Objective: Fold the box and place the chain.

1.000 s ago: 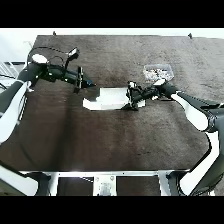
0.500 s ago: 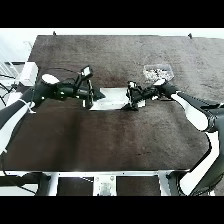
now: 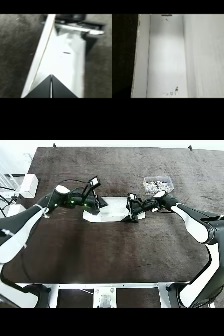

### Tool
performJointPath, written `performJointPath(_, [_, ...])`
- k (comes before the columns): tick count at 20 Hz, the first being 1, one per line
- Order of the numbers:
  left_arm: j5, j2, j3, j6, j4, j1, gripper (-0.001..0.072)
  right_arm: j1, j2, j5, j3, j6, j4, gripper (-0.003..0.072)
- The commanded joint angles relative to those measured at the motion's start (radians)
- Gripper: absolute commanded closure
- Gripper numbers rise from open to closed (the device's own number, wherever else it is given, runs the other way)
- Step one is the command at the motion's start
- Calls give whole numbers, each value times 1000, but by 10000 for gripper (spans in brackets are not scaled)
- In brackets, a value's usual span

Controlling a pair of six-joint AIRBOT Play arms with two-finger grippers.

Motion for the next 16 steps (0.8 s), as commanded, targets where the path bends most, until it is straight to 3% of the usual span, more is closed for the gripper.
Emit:
performJointPath(1, [5,-91,121,-96,99,10,691,0,0,0,1,0,0,90])
performJointPath(7, [41,-111,158,-105,98,56,690,0,0,0,1,0,0,90])
performJointPath(16, [-38,-159,158,-105,93,51,690,0,0,0,1,0,0,90])
